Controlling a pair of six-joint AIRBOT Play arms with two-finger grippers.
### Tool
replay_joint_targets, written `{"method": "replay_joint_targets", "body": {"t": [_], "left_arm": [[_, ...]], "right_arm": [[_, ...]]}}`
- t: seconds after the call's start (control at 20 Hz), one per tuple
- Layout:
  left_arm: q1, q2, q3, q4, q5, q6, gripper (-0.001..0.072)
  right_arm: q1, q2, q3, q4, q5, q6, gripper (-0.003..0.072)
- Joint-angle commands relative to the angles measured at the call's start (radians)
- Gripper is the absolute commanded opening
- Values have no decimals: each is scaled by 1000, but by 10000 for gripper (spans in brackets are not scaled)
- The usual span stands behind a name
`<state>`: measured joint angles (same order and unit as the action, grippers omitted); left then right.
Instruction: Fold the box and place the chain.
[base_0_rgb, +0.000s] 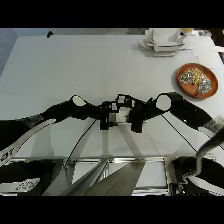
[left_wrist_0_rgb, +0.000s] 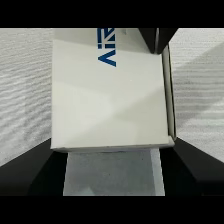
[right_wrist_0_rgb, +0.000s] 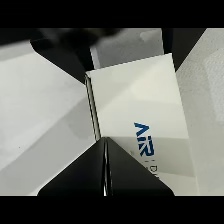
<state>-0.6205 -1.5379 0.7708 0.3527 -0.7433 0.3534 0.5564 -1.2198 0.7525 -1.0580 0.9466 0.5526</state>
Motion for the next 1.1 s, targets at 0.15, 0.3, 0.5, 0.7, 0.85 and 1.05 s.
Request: {"method": "replay_joint_targets", "body": {"t": [0.15, 0.3, 0.5, 0.7, 0.85, 1.05], "left_arm": [[0, 0, 0, -1, -2, -2, 205], [0, 0, 0, -1, -2, -2, 205], [0, 0, 0, -1, -1, -2, 205], [0, 0, 0, -1, -1, -2, 205], [0, 0, 0, -1, -3, -2, 205], [0, 0, 0, -1, -5, -2, 205]], "right_arm": [[0, 65, 0, -3, -15, 18, 17], [0, 124, 1, -18, -53, 55, 17], [-84, 270, 3, -93, -20, 299, 17], [-328, 393, 2, -222, 266, 549, 16], [-479, 402, -10, -215, 358, 766, 16], [-502, 402, -91, -229, 369, 816, 16]]}}
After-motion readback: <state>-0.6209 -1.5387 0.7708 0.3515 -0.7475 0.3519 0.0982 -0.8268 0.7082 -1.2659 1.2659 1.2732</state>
